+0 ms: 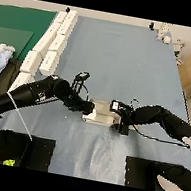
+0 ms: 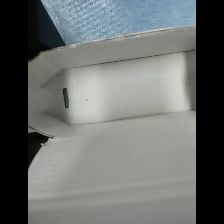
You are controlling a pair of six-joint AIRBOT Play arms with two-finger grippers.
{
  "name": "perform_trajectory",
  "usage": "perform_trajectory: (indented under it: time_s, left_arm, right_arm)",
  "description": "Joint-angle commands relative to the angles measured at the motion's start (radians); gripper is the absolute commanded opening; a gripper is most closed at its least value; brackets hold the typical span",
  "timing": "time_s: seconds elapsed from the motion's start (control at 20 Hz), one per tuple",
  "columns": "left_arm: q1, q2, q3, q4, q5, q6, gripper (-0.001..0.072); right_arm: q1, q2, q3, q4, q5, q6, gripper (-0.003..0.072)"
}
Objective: Fold the box.
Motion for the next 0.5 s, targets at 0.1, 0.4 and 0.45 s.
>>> perform_trajectory:
  time_s: [0.1,0.4,0.45]
  left_arm:
    - [-0.135,-0.08,0.12,0.265,-0.114,-0.31,0.0475]
    - [-0.222,-0.197,0.226,0.385,-0.251,-0.534,0.0455]
    - [-0.229,-0.211,0.241,0.389,-0.253,-0.547,0.0455]
  right_arm:
    - [0.0,0.001,0.0,0.0,0.0,0.0,0.0516]
    - [0.0,0.001,0.0,0.0,0.0,0.0,0.0516]
    - [0.0,0.001,0.0,0.0,0.0,0.0,0.0516]
